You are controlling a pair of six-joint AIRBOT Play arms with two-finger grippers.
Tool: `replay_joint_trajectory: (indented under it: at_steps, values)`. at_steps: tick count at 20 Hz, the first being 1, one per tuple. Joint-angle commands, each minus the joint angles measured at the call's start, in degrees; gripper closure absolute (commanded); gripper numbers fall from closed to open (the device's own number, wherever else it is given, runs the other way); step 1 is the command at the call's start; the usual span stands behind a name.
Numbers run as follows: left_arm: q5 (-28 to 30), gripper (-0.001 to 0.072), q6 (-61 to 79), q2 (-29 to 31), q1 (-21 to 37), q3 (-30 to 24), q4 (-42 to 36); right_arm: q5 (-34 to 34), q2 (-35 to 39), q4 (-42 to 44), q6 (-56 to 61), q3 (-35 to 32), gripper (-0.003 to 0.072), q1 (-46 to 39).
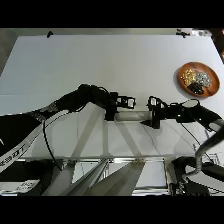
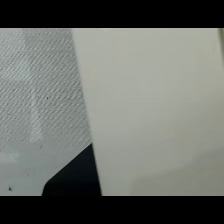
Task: Fold the box and place the chain.
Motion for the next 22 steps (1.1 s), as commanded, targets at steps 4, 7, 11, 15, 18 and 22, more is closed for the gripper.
replay_joint_trajectory:
  at_steps: [4, 7, 11, 15, 18, 22]
  values:
    - [0.04, 0.0692, 0.11, 0.00, 0.00, 0.02, 0.00, 1.20, -0.02, 0.68, -3.91, 0.04, -0.0012, -0.39]
    - [0.04, 0.0692, 0.11, 0.00, 0.00, 0.02, 0.00, 1.25, -0.52, 1.60, -5.73, 0.04, -0.0012, -0.09]
    - [0.04, 0.0692, 0.13, 0.00, 0.00, 0.02, 0.00, 1.20, -2.25, 2.97, -7.89, 0.04, -0.0012, 0.68]
    - [0.04, 0.0692, 0.13, 0.00, 0.00, 0.02, 0.00, 1.18, -2.47, 3.87, -7.98, 0.04, -0.0011, 0.68]
    - [0.04, 0.0692, 0.13, 0.00, 0.00, 0.02, 0.00, 1.49, -2.84, 4.87, -7.98, 0.04, -0.0007, 0.68]
    - [0.04, 0.0692, 0.13, 0.00, 0.00, 0.02, 0.00, 1.14, -3.32, 4.85, -7.98, 0.07, 0.0046, 0.68]
